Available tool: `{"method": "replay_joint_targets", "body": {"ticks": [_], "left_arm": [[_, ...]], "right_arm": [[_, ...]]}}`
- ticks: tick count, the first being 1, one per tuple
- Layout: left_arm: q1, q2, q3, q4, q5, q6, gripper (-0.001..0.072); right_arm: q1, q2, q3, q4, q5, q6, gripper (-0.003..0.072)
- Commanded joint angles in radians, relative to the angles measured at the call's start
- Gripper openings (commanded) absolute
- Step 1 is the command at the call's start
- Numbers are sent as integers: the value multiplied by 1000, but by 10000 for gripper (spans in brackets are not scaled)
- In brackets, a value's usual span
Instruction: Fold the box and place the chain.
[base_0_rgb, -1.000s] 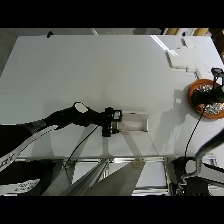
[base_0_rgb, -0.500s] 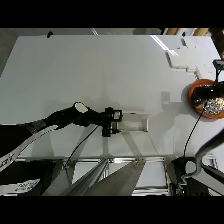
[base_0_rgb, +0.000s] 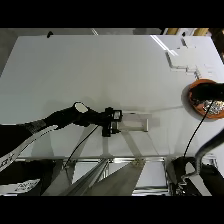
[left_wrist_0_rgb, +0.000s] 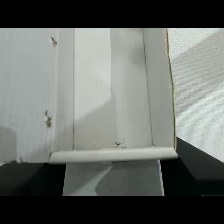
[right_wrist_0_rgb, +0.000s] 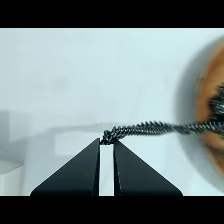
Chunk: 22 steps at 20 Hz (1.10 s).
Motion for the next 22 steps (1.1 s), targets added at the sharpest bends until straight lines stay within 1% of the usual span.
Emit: {"method": "replay_joint_targets", "body": {"ticks": [1,5,10,14,22], "left_arm": [[0,0,0,0,0,0,273],[0,0,0,0,0,0,273],[0,0,0,0,0,0,273],[0,0,0,0,0,0,273],[0,0,0,0,0,0,273]], "right_arm": [[139,106,0,72,118,-34,16],[317,152,0,72,148,-37,16],[539,153,-14,113,147,-19,17],[684,152,-64,109,66,10,17],[800,135,-217,107,-134,34,17]]}}
